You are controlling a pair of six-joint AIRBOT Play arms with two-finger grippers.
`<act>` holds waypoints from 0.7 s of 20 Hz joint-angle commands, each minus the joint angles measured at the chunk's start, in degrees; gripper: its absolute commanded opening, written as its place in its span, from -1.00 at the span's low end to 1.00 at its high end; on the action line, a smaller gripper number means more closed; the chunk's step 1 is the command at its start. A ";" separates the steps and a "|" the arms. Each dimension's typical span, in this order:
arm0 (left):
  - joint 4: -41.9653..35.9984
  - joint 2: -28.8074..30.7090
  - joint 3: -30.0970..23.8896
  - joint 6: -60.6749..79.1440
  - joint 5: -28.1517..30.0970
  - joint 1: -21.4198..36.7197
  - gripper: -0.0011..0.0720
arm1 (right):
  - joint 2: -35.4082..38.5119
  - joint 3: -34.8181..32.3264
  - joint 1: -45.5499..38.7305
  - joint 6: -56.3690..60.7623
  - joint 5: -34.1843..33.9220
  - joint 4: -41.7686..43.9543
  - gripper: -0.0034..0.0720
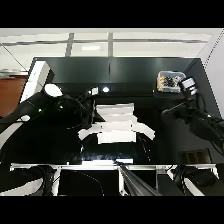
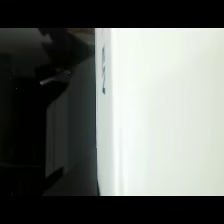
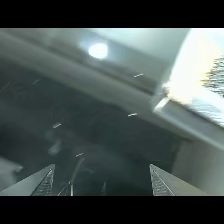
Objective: Fold the box and place the chain.
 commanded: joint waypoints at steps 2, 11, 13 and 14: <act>2.95 -3.23 -1.09 2.23 1.01 -1.09 -0.89 | -1.62 -3.96 1.27 -27.32 1.07 21.33 0.95; 3.04 -7.15 -1.11 2.78 5.86 -1.09 -0.90 | -9.44 -6.12 13.03 -43.52 1.36 20.98 0.95; 3.02 -7.23 -1.11 2.78 5.97 -1.09 -0.90 | -11.61 -6.12 15.17 -45.99 1.38 20.83 0.95; 2.86 -7.43 -1.11 2.73 5.90 -1.09 -0.90 | -12.66 -6.12 15.89 -46.97 1.40 20.81 0.95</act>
